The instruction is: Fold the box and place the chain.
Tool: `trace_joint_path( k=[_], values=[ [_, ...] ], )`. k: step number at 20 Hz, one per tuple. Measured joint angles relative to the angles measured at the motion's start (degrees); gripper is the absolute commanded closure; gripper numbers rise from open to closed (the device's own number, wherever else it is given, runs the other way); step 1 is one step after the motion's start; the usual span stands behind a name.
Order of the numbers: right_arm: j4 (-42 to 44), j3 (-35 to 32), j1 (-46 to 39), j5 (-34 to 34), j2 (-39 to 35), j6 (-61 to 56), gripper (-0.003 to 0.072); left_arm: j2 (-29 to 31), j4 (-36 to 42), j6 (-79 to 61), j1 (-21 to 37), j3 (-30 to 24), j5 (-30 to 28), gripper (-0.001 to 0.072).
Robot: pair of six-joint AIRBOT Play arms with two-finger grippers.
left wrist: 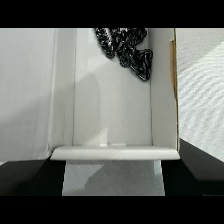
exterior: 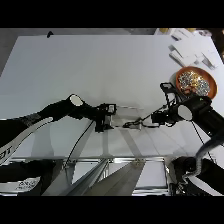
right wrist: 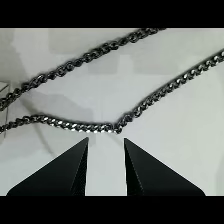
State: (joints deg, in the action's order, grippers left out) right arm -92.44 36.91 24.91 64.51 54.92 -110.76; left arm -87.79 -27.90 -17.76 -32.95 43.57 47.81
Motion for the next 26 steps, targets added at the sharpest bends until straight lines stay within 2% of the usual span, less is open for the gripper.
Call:
trace_joint_path(
  k=[6, 14, 16, 21, 22, 23, 24, 26],
  values=[
    [-1.4, -3.2, 0.0, -1.5, 3.1, -3.8, 0.0432, 0.0, 0.0, 0.0, 0.0, 0.0, 0.0, 0.0559],
    [-1.4, -4.2, 0.0, -4.4, 7.6, -7.1, 0.0438, 0.0, 0.0, 0.0, 0.0, 0.0, 0.0, 0.0559],
    [-1.4, -4.2, 0.0, -4.6, 8.1, -7.4, 0.0492, 0.0, 0.0, 0.0, 0.0, 0.0, 0.0, 0.0559],
    [-1.4, -4.2, 0.0, -4.9, 9.2, -7.7, 0.0511, 0.0, 0.0, 0.0, 0.0, 0.0, 0.0, 0.0559],
    [-1.4, -4.2, 0.0, -4.9, 9.6, -7.7, 0.0536, 0.0, 0.0, 0.0, 0.0, 0.0, 0.0, 0.0559],
    [-1.2, -4.2, 0.0, -5.0, 10.1, -7.7, 0.0637, 0.0, 0.0, 0.0, 0.0, 0.0, 0.0, 0.0559],
    [-0.8, -4.2, 0.0, -5.0, 10.6, -7.7, 0.067, 0.0, 0.0, 0.0, 0.0, 0.0, 0.0, 0.0559],
    [-0.4, -4.2, 0.0, -4.8, 11.3, -6.8, 0.067, 0.0, 0.0, 0.0, 0.0, 0.0, 0.0, 0.0559]
  ],
)
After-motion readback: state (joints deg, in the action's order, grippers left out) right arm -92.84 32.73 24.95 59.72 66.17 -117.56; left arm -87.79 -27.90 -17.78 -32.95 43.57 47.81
